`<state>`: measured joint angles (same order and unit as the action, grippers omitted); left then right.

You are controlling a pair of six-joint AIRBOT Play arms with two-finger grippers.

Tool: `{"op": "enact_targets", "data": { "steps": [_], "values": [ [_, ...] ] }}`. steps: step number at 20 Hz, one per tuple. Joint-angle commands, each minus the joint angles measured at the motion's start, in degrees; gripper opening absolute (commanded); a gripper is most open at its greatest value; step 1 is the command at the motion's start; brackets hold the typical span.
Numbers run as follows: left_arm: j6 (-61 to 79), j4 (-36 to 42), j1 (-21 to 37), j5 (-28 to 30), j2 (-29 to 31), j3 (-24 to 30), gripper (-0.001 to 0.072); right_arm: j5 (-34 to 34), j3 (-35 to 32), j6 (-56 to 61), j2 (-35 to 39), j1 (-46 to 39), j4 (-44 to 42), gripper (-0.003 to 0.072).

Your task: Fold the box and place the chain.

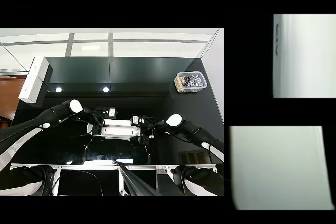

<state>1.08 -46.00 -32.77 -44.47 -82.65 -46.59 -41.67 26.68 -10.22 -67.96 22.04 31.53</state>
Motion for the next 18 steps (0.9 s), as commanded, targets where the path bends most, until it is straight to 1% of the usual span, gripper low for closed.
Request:
{"op": "enact_targets", "data": {
  "steps": [1, 13, 18],
  "values": [
    [0.0, 0.0, 0.0, -2.2, 0.0, 0.0, 0.0027, 0.7, 0.0, 0.5, -0.1, 0.0, 0.2, 0.0618],
    [0.0, 0.0, 0.0, -2.1, 0.0, 0.0, 0.0028, 0.5, 0.0, 0.5, -0.1, 0.0, 0.2, 0.0619],
    [0.0, 0.0, 0.0, -2.1, 0.0, 0.0, 0.0028, -0.5, 0.7, -0.2, -0.1, 0.0, 0.2, 0.0618]
  ]
}}
